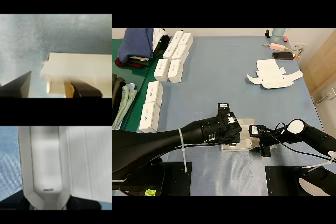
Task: Fold the box.
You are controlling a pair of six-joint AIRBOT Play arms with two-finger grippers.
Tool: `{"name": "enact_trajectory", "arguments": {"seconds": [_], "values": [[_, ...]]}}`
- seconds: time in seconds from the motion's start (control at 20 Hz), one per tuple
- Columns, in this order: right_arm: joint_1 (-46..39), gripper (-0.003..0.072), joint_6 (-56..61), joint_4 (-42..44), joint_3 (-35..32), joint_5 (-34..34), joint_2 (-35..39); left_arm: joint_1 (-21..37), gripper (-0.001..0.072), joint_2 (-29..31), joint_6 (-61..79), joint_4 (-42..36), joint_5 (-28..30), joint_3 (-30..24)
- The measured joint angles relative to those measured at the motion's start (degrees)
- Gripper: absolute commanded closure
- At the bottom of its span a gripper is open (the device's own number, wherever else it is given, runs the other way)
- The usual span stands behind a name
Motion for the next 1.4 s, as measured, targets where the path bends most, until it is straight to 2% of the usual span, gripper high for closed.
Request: {"name": "enact_trajectory", "arguments": {"seconds": [0.05, 0.1, 0.2, 0.4, 0.55, 0.75, 0.85, 0.95, 1.0, 1.1, 1.25, 1.4], "values": [[-0.02, 0.0159, 0.0, 0.0, 0.0, 0.0, 0.0, -0.02, 0.0101, 1.18, 0.59, -0.5, -1.7, 0.72], [0.0, 0.0159, 0.0, 0.0, 0.0, 0.0, 0.0, -0.13, 0.0165, 2.62, 1.16, 0.17, -2.86, 1.51], [0.0, 0.0158, 0.0, 0.0, 0.0, 0.0, 0.0, -0.11, 0.0673, 5.22, 1.95, 1.18, -7.17, 2.45], [0.0, 0.0159, -0.02, 0.02, -0.02, -0.02, 0.0, -0.07, 0.0692, 9.2, 4.42, 6.23, -13.73, 3.28], [0.02, 0.0159, -0.02, 0.04, 0.0, -0.02, -0.02, -0.07, 0.0693, 10.34, 8.61, 9.6, -14.34, 3.48], [0.0, 0.0159, -0.04, 0.02, 0.0, -0.04, 0.0, 1.68, 0.0695, 11.52, 24.22, 12.39, -10.51, 2.62], [0.0, 0.0158, -0.04, 0.02, 0.0, -0.04, 0.0, 5.86, 0.0695, 13.99, 34.75, 11.08, -6.38, -0.79], [0.0, 0.0159, -0.04, 0.02, 0.0, -0.04, 0.0, 11.74, 0.0692, 18.27, 50.4, 6.4, 0.39, -7.06], [0.0, 0.0159, -0.04, 0.02, 0.0, -0.04, 0.0, 14.45, 0.0678, 20.59, 59.65, 3.28, 3.37, -10.43], [0.02, 0.0159, -0.04, 0.02, 0.0, -0.04, 0.0, 20.22, 0.0022, 24.92, 81.0, -5.35, 9.2, -17.88], [0.0, 0.0159, -0.04, 0.02, 0.0, -0.04, 0.0, 26.99, 0.001, 28.76, 107.67, -19.58, 18.21, -27.85], [0.0, 0.0159, -0.07, 0.02, 0.0, -0.02, 0.0, 29.27, 0.001, 29.46, 127.1, -30.91, 27.17, -34.99]]}}
